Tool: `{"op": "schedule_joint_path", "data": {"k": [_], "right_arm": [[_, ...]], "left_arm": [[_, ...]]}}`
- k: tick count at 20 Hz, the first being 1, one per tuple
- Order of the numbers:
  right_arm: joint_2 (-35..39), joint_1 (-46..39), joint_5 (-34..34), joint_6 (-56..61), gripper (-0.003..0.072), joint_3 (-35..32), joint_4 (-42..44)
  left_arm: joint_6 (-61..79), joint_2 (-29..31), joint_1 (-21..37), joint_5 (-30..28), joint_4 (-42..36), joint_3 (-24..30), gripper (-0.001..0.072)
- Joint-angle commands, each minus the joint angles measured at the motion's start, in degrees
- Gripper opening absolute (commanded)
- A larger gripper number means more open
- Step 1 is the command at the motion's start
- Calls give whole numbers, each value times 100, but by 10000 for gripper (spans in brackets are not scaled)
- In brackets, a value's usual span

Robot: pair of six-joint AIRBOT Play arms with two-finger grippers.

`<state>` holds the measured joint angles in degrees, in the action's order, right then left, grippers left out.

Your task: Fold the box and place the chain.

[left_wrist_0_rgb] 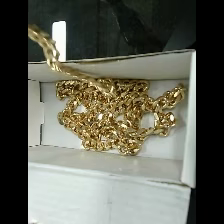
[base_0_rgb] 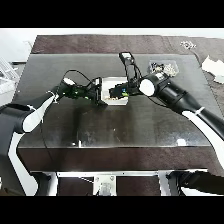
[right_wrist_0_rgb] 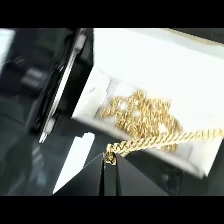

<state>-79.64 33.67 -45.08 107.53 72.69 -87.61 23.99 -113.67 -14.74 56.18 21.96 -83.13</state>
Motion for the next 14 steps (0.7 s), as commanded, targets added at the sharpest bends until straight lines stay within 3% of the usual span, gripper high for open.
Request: {"op": "schedule_joint_path", "data": {"k": [1, 4, 5, 7, 11, 14], "right_arm": [[-428, -116, 772, 0, 12, -210, 17], [-831, -227, 942, 2, 14, -210, 20], [-901, -247, 942, 7, 48, -208, 70], [-914, -282, 944, -2, 496, -201, 116], [-809, -448, 944, 0, 522, -151, -52], [-553, -892, 669, 232, 523, -151, -632]], "left_arm": [[0, 4, 2, 0, 0, -2, 488], [0, 4, 2, 0, 0, -2, 488], [0, 4, 2, 0, 0, -2, 488], [0, 4, 2, 0, 0, -2, 488], [0, 4, 2, -2, 0, -2, 488], [0, 4, 2, 2, 0, -2, 488]]}}
